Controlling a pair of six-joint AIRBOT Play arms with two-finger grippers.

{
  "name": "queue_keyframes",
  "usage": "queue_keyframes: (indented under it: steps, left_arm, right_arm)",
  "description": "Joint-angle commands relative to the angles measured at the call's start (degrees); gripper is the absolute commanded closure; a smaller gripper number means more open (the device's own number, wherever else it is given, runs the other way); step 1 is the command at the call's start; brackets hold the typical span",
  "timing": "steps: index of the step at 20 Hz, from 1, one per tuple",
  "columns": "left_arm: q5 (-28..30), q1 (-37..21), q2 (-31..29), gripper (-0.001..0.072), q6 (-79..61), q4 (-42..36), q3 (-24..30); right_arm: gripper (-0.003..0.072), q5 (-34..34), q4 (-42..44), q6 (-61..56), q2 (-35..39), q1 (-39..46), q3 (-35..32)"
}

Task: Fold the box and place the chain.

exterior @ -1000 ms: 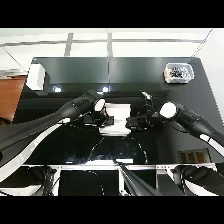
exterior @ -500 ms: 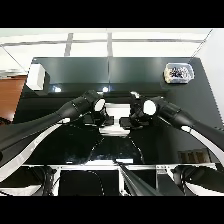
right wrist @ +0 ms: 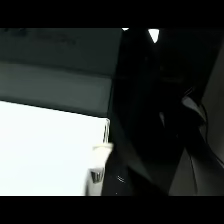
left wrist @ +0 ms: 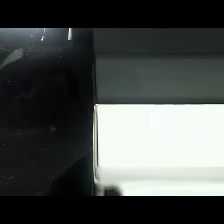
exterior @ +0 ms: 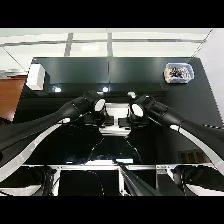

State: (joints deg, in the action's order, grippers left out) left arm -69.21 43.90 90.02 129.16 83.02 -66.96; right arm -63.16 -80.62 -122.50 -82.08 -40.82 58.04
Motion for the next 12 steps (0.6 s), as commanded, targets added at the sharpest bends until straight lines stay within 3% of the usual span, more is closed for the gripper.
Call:
queue_keyframes:
  steps: [1,8,11,12]
  left_arm:
    - [-0.2,0.0,0.0,0.0684,-0.2,0.0,0.0]
    - [-0.2,0.0,0.0,0.0684,-0.2,0.1,0.0]
    - [-0.2,0.0,0.0,0.0684,-0.2,0.1,0.0]
    - [-0.2,0.0,0.0,0.0684,-0.2,0.1,0.0]
  right_arm:
    - [0.0465,0.0,-2.6,-3.6,-0.2,-0.7,0.3]
    - [0.0465,1.3,-1.2,-4.2,-1.0,-0.7,0.3]
    - [0.0674,1.6,-0.8,-4.2,-1.0,-0.7,0.3]
    - [0.0674,1.6,-0.6,-4.2,-1.0,-0.7,0.3]
